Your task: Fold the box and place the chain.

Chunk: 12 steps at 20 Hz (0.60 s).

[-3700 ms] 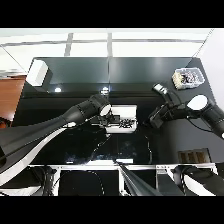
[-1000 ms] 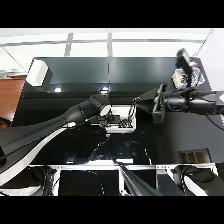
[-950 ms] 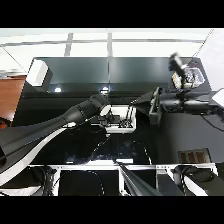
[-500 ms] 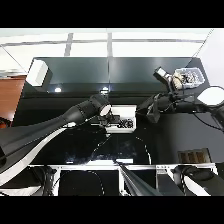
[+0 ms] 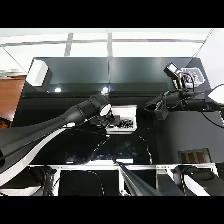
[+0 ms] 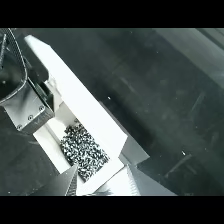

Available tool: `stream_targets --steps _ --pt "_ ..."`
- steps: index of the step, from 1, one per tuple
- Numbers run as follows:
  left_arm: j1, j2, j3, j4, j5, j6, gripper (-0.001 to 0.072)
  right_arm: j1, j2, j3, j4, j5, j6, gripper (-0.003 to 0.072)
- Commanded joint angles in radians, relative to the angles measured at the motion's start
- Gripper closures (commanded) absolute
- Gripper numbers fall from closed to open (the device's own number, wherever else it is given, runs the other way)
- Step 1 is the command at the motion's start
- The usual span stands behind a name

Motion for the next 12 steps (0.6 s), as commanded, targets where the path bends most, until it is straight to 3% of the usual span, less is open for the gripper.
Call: stream_targets --steps 1,3,7,9,12 --pt "-0.002 0.034 0.001 0.014 0.002 -0.005 0.0302 -0.004 0.001 0.001 -0.003 0.009 0.010 0.0320" --pt "-0.002 0.085 0.001 0.052 -0.021 0.013 0.0300 -0.005 0.001 0.001 -0.003 0.008 0.010 0.0320" --pt "0.002 0.223 -0.032 0.092 -0.083 0.313 0.0300 -0.005 0.001 0.001 -0.006 -0.002 0.010 0.0320" --pt "0.021 0.316 -0.092 0.134 -0.055 0.387 0.0300 -0.005 0.001 0.001 -0.007 -0.002 0.010 0.0320" --pt "0.125 0.454 -0.248 0.077 0.068 0.477 0.0300 -0.005 0.001 0.001 -0.006 -0.002 0.014 0.0320"
